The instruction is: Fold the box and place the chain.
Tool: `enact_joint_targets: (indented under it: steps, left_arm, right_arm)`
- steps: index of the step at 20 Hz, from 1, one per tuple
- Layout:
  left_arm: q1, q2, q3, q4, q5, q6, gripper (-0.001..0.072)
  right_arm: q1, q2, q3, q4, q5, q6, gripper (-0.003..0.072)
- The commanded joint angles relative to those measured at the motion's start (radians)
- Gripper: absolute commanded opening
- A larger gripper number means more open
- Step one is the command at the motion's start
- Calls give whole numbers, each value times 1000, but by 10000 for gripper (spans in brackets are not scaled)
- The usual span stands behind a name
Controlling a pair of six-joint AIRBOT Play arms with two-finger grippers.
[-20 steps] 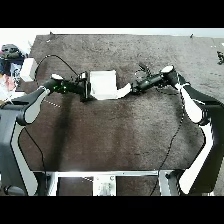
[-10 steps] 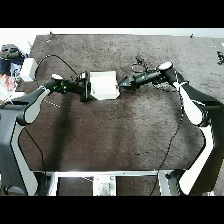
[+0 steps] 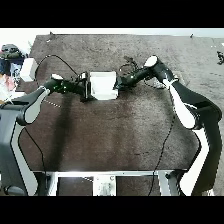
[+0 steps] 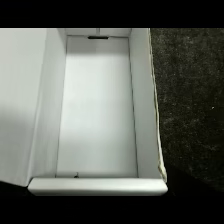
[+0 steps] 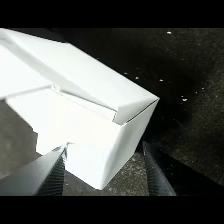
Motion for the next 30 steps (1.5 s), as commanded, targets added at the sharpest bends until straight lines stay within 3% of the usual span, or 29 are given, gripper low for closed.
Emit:
enact_joint_targets:
  steps: [1, 8, 12, 13, 14, 27, 28, 30]
  left_arm:
    - [1, 1, 0, 0, 0, 0, 458]
    - [1, 1, 0, 0, -1, 0, 458]
    - [1, 1, 0, 0, -1, 0, 459]
    - [1, 1, 0, 0, -1, 0, 458]
    - [1, 1, 0, 0, -1, 0, 459]
    - [1, 1, 0, 0, -2, 0, 458]
    - [1, 1, 0, 0, -2, 0, 458]
    - [1, 1, 0, 0, -2, 0, 458]
  right_arm:
    - [60, 0, 44, -188, -18, 125, 528]
    - [151, -5, 96, -446, -31, 304, 527]
    - [187, -14, 98, -516, -36, 363, 522]
    - [201, -14, 102, -563, -37, 380, 462]
    - [213, -14, 103, -594, -37, 394, 463]
    - [275, -37, 103, -770, -114, 643, 460]
    - [280, -38, 103, -777, -115, 643, 311]
    - [283, -42, 103, -777, -114, 658, 283]
